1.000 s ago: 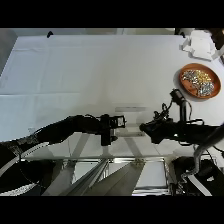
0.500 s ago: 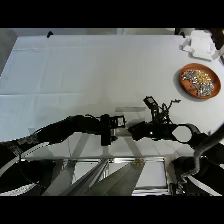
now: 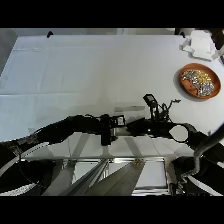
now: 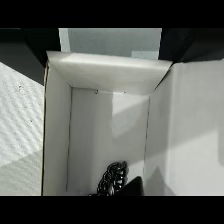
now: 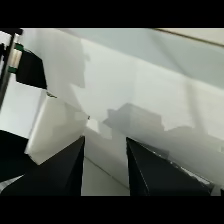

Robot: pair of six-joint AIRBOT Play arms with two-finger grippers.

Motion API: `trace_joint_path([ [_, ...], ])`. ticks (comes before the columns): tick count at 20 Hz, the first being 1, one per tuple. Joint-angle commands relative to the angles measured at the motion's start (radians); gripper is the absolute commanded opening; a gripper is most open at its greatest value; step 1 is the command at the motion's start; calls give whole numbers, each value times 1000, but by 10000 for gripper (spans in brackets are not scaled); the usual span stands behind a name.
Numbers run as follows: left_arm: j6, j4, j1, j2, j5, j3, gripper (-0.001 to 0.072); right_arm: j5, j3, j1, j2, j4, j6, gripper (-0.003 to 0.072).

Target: Fold the box and place the chain.

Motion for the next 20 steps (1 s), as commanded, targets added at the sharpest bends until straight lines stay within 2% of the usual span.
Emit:
trace_joint_path([
  [1,3,1,0,1,0,0,314,138,67,-53,21,-65,0,298],
  [5,3,1,0,1,0,0,314,389,175,-223,82,-172,0,299],
  [9,3,1,0,1,0,0,314,518,211,-412,171,-293,26,298],
  [12,3,1,0,1,0,0,314,625,211,-537,161,-503,140,305],
  [14,3,1,0,1,0,0,314,647,211,-582,120,-631,193,422],
  [20,3,1,0,1,0,0,314,573,211,-587,-109,-658,211,422],
])
